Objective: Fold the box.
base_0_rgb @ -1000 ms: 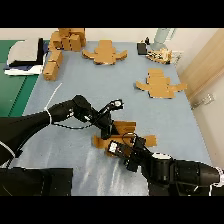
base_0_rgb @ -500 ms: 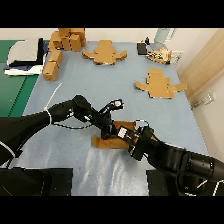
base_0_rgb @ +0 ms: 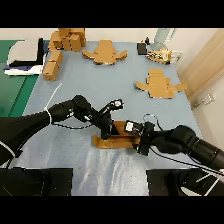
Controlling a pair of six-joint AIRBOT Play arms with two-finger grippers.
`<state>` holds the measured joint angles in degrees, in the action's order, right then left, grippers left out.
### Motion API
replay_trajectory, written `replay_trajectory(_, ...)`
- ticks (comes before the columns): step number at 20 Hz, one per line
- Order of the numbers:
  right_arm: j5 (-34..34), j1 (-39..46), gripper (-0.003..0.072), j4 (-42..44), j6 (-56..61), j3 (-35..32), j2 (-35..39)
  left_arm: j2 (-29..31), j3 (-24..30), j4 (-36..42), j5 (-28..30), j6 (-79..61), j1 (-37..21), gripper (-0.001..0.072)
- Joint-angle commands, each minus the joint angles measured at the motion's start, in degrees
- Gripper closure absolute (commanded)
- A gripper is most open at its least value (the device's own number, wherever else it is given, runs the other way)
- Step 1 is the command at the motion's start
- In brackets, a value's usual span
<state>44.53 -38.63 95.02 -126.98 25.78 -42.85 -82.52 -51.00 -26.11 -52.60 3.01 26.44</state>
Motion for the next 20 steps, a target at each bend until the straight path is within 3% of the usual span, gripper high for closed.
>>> replay_trajectory(1, 1.18, 12.63, -0.0034, 25.03, -33.24, -0.02, -0.98, 0.00, -0.07, 0.00, -0.02, 0.00, 0.02, 0.0694)
replay_trajectory(4, 4.11, 16.85, -0.0034, 31.47, -40.39, -0.02, -4.87, 0.00, -0.07, 0.00, -0.02, 0.00, 0.00, 0.0694)
replay_trajectory(8, 3.89, 16.85, -0.0034, 31.87, -39.50, -0.02, -11.21, 0.00, -0.07, 0.00, 0.00, 0.00, 0.00, 0.0694)
replay_trajectory(16, 4.37, 16.85, -0.0034, 29.90, -38.73, -0.04, -10.56, 0.02, -0.07, 0.00, -0.02, 0.00, 0.00, 0.0694)
replay_trajectory(20, 4.17, 16.72, -0.0029, 29.94, -43.76, -0.04, -12.70, 0.00, -0.07, 0.00, -0.02, -0.02, 0.00, 0.0694)
